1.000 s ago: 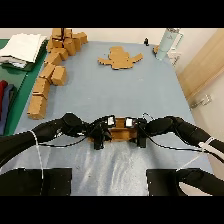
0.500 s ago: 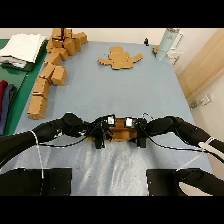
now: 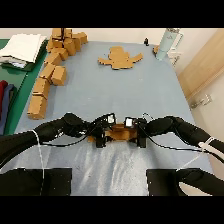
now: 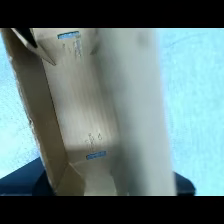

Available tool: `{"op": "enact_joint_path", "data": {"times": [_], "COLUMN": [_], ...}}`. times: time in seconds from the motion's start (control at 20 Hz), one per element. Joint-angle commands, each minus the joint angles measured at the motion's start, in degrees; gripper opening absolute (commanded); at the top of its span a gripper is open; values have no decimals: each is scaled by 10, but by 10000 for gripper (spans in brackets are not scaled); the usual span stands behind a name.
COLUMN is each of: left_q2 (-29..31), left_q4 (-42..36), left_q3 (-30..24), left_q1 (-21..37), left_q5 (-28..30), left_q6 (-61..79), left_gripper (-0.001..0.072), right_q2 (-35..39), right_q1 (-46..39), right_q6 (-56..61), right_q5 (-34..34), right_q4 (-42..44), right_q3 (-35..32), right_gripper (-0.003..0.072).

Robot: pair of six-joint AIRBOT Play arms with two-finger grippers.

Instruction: Fold the box.

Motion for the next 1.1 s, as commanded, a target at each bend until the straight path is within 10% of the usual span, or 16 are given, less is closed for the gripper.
{"op": "enact_joint_path", "data": {"times": [0.0,0.05,0.65,0.8,1.05], "left_q2": [6,13,198,181,124], "left_q4": [9,28,568,522,372], "left_q3": [0,0,0,-18,-50], "left_q1": [2,5,176,215,125], "left_q5": [7,6,-153,-224,-118], "left_q6": [-31,-53,-958,-1001,-1000], "left_gripper": [162,42,12,12,12], "right_q2": [0,0,0,0,0], "right_q1": [0,0,0,0,0], "right_q6": [0,0,0,0,0], "right_q5": [0,0,0,0,0], "right_q4": [0,0,0,0,0], "right_q3": [0,0,0,0,0], "right_gripper": [508,507,508,508,508]}}
